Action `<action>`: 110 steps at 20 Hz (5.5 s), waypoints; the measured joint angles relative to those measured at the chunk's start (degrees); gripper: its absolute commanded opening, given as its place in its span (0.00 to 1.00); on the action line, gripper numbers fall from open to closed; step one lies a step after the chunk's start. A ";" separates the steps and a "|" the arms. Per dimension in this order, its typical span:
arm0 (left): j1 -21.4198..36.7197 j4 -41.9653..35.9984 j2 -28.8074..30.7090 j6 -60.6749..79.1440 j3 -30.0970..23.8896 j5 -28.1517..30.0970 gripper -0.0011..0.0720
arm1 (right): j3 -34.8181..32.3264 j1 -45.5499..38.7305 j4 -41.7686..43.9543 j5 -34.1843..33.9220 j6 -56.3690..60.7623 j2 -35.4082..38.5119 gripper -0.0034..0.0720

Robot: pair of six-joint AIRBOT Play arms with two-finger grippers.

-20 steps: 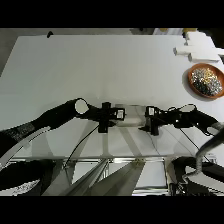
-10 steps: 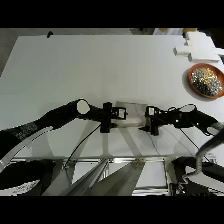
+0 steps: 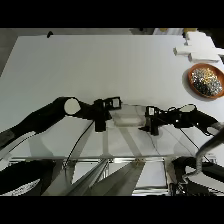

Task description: Fold the box and place the chain.

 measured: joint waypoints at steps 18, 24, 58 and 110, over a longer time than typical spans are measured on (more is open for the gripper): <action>7.98 -3.41 -6.23 -55.69 -5.01 -3.39 0.03 | 0.00 0.00 -0.02 0.02 -0.02 0.00 0.57; 5.14 -7.52 -6.84 -53.53 -3.69 -3.28 0.14 | 0.00 0.00 0.00 0.02 -0.02 0.00 0.57; -0.11 -6.49 -6.91 -52.83 3.91 -3.28 0.40 | 0.00 0.00 -0.02 0.02 -0.04 0.00 0.57; -13.31 26.84 -30.01 -99.67 33.88 -29.22 0.02 | -0.02 0.00 0.02 0.35 0.26 0.00 0.57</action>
